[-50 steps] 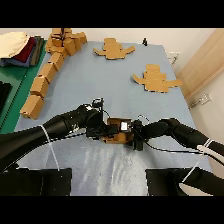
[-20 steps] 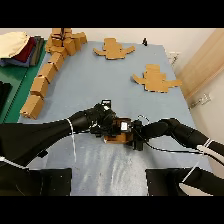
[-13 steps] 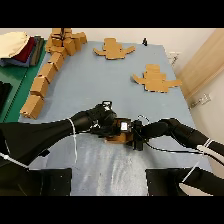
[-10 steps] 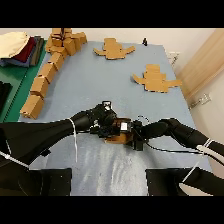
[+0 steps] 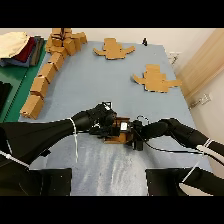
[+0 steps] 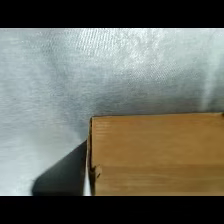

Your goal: Fold the box.

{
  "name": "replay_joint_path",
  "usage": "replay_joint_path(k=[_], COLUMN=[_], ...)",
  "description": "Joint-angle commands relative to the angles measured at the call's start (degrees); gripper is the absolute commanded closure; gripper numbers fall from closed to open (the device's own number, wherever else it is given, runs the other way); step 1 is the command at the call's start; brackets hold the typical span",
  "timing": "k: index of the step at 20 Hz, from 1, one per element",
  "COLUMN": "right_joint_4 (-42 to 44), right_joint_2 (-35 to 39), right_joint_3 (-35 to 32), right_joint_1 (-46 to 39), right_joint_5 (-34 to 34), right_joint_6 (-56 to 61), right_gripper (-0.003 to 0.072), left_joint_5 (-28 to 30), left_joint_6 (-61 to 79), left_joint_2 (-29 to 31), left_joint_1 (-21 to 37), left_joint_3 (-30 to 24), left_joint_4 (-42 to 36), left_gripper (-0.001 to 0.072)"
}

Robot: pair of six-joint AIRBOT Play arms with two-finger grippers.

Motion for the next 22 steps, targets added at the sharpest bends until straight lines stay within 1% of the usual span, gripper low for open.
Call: replay_joint_path(k=[1,8,14,20,21,22], right_joint_4=[0.0,0.0,0.0,0.0,0.0,0.0], right_joint_2=[0.02,0.02,0.02,0.02,0.02,0.02], right_joint_3=[0.02,0.02,0.02,0.02,0.02,0.02], right_joint_1=[0.04,0.04,0.04,0.04,0.04,0.04], right_joint_5=[-0.2,-0.17,-0.17,-0.17,-0.2,-0.17], right_joint_6=[0.0,0.0,0.0,0.0,0.0,0.0], right_gripper=[0.0101,0.0101,0.0102,0.0101,0.0102,0.0101], left_joint_5=[-0.66,0.26,-0.09,-0.85,-0.94,-1.09], left_joint_6=[0.02,0.04,0.26,0.24,0.22,0.15], left_joint_2=[0.02,0.02,0.0,-0.13,-0.28,-0.5], left_joint_1=[0.09,0.09,0.11,0.11,0.09,0.09], left_joint_3=[0.07,0.17,2.86,2.95,2.91,2.91], left_joint_4=[-0.52,-0.48,-0.11,0.96,0.96,0.9], left_gripper=[0.0295,0.0295,0.0295,0.0299,0.0308,0.0469])
